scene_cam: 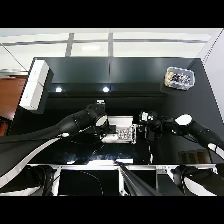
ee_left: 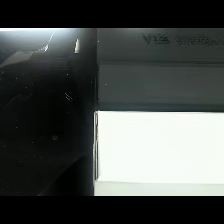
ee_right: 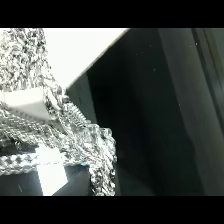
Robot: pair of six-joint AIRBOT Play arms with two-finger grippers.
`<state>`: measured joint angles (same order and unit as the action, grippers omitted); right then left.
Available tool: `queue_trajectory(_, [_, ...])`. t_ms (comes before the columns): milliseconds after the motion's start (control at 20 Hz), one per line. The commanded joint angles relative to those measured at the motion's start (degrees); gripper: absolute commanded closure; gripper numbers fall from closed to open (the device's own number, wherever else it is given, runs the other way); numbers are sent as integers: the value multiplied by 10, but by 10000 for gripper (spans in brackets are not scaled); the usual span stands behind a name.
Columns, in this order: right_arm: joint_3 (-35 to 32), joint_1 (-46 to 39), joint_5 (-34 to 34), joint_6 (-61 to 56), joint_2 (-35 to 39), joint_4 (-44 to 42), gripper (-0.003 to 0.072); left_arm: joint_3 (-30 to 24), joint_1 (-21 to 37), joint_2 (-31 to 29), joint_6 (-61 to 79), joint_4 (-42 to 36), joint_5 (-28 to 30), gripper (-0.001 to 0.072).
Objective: Fold the box and place the chain.
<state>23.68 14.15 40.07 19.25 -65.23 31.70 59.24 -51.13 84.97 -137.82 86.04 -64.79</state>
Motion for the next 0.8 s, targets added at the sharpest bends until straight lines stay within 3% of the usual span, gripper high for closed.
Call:
queue_trajectory(0, [0, 0, 2, -2, 0, 1, 644, 0, 0, 0, 0, 0, 0, 675])
queue_trajectory(250, [0, -2, -3, -41, 16, 2, 643, 0, 0, 0, 0, 0, 0, 675])
queue_trajectory(500, [0, -41, -1, -187, 127, 33, 645, 0, 0, 0, 0, 0, 0, 675])
queue_trajectory(600, [7, -68, 38, -263, 183, 55, 645, 0, 0, 0, 0, 0, 0, 675])
queue_trajectory(750, [48, -101, 158, -371, 242, 54, 644, 0, 0, 0, 0, 0, 0, 675])
